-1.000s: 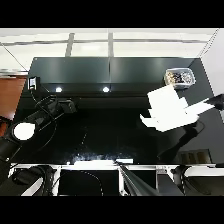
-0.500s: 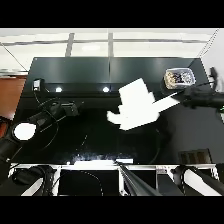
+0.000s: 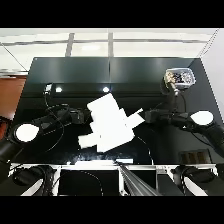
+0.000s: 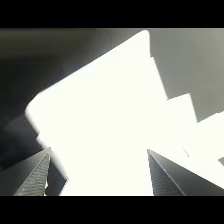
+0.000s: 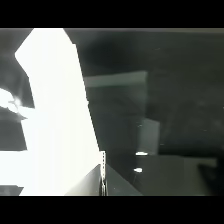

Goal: Fold the box and place the chain.

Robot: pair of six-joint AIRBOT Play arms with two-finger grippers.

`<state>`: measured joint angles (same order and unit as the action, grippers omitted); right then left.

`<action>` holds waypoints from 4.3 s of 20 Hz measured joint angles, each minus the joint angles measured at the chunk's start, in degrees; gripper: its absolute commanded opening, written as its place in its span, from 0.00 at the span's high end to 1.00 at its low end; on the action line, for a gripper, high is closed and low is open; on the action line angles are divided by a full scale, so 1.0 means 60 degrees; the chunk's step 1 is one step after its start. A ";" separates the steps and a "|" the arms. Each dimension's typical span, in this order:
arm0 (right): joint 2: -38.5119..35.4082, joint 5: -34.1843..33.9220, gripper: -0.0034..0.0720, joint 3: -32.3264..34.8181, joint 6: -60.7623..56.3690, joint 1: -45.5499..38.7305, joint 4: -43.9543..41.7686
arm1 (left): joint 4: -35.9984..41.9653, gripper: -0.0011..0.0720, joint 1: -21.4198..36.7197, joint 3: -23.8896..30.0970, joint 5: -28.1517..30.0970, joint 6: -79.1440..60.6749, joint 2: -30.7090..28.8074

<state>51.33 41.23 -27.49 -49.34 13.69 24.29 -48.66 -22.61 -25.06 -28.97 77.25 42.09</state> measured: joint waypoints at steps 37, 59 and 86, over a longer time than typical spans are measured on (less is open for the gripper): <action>-0.0084 -0.0149 0.94 0.0135 0.1049 0.0688 -0.0011 | 0.3741 0.02 0.3654 -0.1246 -0.6885 -0.6393 0.6397; -0.0211 0.0510 0.06 -0.0495 0.0419 -0.0011 0.1738 | 0.4193 0.96 0.2535 -0.1479 -0.7457 -0.9049 0.7129; -0.0481 0.2991 0.06 -0.0827 0.3621 -0.1592 0.6047 | 0.1311 0.95 -0.0856 -0.2546 -0.3585 -1.4211 0.5435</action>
<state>48.45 59.18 -32.45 -27.62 4.14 60.58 -40.80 -27.75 -40.34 -50.48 -8.01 74.70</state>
